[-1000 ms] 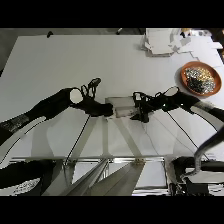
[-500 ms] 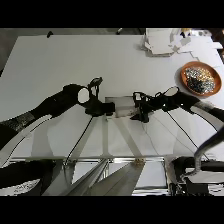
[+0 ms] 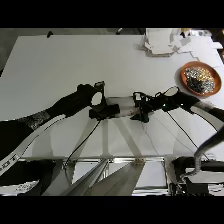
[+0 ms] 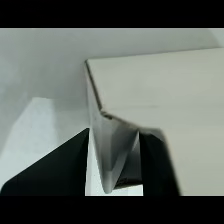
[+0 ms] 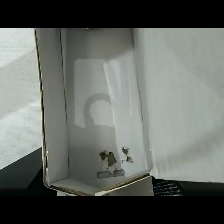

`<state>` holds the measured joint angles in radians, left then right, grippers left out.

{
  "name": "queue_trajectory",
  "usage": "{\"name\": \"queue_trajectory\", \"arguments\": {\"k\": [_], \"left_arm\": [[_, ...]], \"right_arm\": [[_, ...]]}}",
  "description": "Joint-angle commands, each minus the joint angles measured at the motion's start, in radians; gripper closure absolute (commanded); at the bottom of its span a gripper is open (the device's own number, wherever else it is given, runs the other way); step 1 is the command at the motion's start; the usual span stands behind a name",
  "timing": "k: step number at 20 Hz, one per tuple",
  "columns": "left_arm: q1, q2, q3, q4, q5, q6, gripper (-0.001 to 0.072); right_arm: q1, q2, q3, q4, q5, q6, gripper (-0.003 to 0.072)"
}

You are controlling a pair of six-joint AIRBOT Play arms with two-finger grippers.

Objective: Fold the box and place the chain.

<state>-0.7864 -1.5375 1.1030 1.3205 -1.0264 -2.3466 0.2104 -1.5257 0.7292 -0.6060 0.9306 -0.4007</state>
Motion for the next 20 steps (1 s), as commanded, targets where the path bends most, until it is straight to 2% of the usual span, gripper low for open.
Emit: {"name": "queue_trajectory", "arguments": {"k": [1, 3, 7, 10, 14, 15, 20], "left_arm": [[-0.026, -0.010, 0.005, 0.082, 0.000, -0.093, 0.0400], [-0.038, -0.020, 0.023, 0.140, -0.039, -0.127, 0.0400], [-0.038, -0.076, 0.138, 0.214, -0.161, -0.118, 0.0400], [-0.038, -0.096, 0.175, 0.210, -0.160, -0.119, 0.0400], [-0.036, -0.111, 0.175, 0.203, -0.168, -0.119, 0.0405], [-0.036, -0.118, 0.175, 0.192, -0.168, -0.119, 0.0464], [-0.035, -0.157, 0.179, 0.108, -0.168, -0.119, 0.0514]], "right_arm": [[0.000, 0.000, 0.000, 0.000, 0.000, 0.000, 0.0297], [0.000, 0.000, 0.000, 0.000, 0.000, 0.000, 0.0297], [0.000, 0.000, 0.000, 0.000, 0.000, 0.000, 0.0297], [0.000, 0.000, 0.000, 0.000, 0.000, 0.000, 0.0297], [0.000, 0.000, 0.000, 0.000, 0.000, 0.000, 0.0297], [0.000, 0.000, 0.000, 0.000, 0.000, 0.000, 0.0297], [0.000, 0.000, 0.000, 0.000, 0.000, 0.000, 0.0297]]}}
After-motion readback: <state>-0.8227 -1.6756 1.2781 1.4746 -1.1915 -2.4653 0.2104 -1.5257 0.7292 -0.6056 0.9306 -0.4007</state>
